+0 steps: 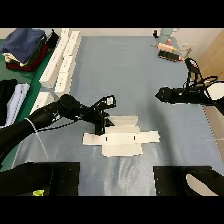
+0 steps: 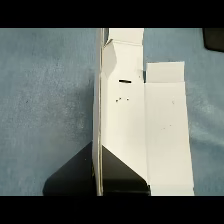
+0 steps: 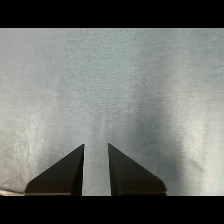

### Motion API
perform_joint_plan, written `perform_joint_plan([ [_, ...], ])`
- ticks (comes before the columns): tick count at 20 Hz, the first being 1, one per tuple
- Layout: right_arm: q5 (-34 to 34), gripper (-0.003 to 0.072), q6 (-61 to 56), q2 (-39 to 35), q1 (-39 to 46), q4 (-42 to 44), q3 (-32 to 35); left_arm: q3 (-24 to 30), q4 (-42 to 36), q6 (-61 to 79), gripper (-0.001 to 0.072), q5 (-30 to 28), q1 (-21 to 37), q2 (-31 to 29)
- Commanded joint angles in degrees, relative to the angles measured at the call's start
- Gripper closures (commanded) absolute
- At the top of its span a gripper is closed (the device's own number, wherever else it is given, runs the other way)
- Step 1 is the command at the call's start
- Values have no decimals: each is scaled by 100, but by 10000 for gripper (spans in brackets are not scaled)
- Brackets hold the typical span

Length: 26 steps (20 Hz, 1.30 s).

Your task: Fold the box.

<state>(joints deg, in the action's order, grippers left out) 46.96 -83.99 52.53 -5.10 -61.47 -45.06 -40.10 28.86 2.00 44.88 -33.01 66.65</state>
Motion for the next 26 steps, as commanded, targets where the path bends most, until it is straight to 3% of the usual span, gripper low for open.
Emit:
perform_joint_plan([
  [1,17,446,0,0,-4,0,2,-7,-101,-55,697,-227,-210,9],
  [5,74,446,0,0,-4,0,2,79,-9,-299,696,-831,-610,9],
  [19,81,446,2,0,-4,0,2,363,33,-503,697,-1071,-988,0],
  [22,83,447,2,0,-4,-2,2,363,442,-210,697,-1926,-1167,-251],
  [26,79,446,2,0,-4,-2,2,365,437,212,697,-3008,-1381,-802],
])
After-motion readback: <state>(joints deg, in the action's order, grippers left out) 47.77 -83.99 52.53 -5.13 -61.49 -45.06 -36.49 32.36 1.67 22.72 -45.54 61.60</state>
